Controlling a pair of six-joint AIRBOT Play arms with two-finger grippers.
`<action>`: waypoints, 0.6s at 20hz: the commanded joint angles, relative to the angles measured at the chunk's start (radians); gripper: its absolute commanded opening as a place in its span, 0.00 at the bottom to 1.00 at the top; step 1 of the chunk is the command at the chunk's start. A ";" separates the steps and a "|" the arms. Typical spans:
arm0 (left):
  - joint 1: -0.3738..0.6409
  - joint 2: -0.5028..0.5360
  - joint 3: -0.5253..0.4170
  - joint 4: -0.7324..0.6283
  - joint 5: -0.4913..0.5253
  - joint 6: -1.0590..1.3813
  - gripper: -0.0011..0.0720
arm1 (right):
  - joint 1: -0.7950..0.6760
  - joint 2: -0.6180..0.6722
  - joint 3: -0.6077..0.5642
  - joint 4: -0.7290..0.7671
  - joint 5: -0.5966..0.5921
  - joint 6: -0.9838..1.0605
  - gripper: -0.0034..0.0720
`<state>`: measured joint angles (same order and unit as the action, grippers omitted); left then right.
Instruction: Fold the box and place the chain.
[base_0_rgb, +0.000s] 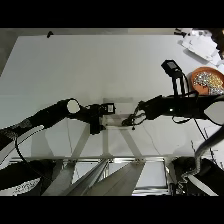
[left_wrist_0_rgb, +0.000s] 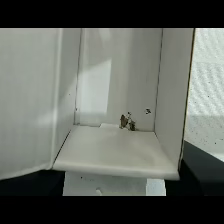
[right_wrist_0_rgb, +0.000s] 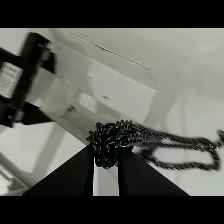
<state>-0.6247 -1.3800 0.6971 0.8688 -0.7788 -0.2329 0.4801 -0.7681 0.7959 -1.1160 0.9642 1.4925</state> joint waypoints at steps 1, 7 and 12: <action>0.000 0.000 0.000 0.000 0.000 0.000 0.58 | 0.092 -0.023 0.001 0.081 -0.091 0.004 0.06; 0.000 0.000 0.000 0.000 0.000 0.000 0.58 | 0.193 -0.209 0.000 0.098 -0.092 0.029 0.06; 0.000 0.000 0.000 0.000 0.000 0.000 0.58 | 0.216 -0.337 -0.068 0.093 -0.234 0.087 0.06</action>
<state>-0.6247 -1.3800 0.6971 0.8688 -0.7788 -0.2333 0.6800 -1.0416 0.7650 -1.0264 0.8284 1.5349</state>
